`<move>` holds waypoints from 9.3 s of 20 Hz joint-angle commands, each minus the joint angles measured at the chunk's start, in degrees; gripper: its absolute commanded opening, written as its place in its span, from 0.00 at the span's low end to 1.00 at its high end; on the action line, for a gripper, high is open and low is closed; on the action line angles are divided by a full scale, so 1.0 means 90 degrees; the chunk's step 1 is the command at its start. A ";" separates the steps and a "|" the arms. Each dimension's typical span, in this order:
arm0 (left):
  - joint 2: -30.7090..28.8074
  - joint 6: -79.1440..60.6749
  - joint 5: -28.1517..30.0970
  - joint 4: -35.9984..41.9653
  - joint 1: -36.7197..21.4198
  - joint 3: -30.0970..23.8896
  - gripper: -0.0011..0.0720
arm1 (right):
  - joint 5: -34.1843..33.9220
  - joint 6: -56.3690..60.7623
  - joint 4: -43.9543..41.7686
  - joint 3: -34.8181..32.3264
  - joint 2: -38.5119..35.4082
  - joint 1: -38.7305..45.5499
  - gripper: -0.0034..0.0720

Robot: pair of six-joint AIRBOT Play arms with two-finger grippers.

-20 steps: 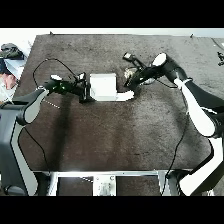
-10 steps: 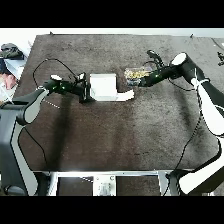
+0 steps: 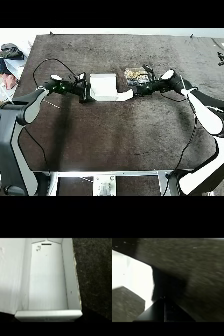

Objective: Fold the box and place the chain.

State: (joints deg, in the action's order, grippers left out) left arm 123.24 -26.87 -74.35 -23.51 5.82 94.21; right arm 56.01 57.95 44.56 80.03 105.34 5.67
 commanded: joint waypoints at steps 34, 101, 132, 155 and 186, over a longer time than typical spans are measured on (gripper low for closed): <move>0.0005 -0.0002 0.0002 -0.0002 0.0002 0.0000 0.49 | -0.0158 0.1741 0.2093 0.1622 0.0330 -0.1836 0.64; 0.0005 -0.0002 0.0000 -0.0002 0.0002 0.0000 0.49 | 0.1732 0.5843 0.5557 0.3917 0.1503 -0.2965 0.60; 0.0005 -0.0002 0.0000 -0.0002 0.0002 0.0000 0.49 | 0.1783 0.5935 0.5714 0.3917 0.1790 -0.2970 0.22; 0.0005 -0.0002 0.0000 -0.0002 0.0002 0.0000 0.49 | 0.1637 0.5649 0.5357 0.3917 0.1525 -0.2975 0.59; 0.0005 -0.0002 0.0000 -0.0002 0.0002 0.0000 0.49 | 0.0146 0.3060 0.3883 0.3330 0.1095 -0.0838 0.40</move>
State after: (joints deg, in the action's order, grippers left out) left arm 123.24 -26.87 -74.35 -23.51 5.85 94.19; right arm 57.54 86.94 80.58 110.02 114.17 -1.80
